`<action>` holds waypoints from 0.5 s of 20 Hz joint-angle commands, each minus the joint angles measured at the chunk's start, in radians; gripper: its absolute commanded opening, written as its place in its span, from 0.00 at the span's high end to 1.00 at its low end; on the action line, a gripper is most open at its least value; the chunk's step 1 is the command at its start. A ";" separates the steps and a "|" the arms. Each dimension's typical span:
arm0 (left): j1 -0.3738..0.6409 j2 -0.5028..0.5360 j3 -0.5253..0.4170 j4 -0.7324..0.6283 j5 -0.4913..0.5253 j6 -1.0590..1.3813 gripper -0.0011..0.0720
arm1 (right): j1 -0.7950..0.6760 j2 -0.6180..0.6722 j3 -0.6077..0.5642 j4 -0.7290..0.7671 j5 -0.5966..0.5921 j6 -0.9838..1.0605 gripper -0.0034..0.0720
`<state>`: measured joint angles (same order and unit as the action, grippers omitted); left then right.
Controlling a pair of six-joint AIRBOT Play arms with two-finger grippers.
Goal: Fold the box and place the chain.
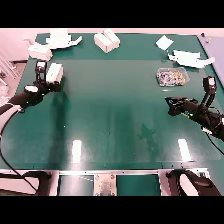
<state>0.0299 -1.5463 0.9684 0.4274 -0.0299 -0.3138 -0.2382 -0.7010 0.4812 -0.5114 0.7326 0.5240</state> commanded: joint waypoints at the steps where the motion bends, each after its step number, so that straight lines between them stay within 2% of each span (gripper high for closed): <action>1: 0.001 -0.007 0.018 -0.028 -0.015 0.000 0.96 | 0.001 -0.001 0.000 0.006 0.000 0.000 0.94; 4: 0.001 -0.008 0.018 -0.039 -0.014 0.000 0.96 | 0.001 -0.001 0.000 0.006 0.000 0.000 0.94; 5: 0.001 -0.009 0.018 -0.040 -0.014 0.000 0.77 | 0.001 0.000 0.000 0.010 0.000 0.000 0.94; 6: 0.001 -0.009 0.018 -0.048 -0.014 -0.001 0.46 | 0.001 0.000 0.000 0.020 0.000 0.000 0.94; 8: 0.001 -0.010 0.018 -0.050 -0.014 -0.001 0.43 | 0.001 0.000 0.000 0.042 0.000 0.000 0.91; 9: 0.001 -0.014 0.018 -0.050 -0.013 -0.002 0.26 | 0.001 0.000 0.000 0.052 0.000 0.000 0.89; 10: 0.001 -0.025 0.018 -0.054 -0.014 -0.021 0.21 | 0.001 0.000 0.000 0.058 0.000 0.000 0.89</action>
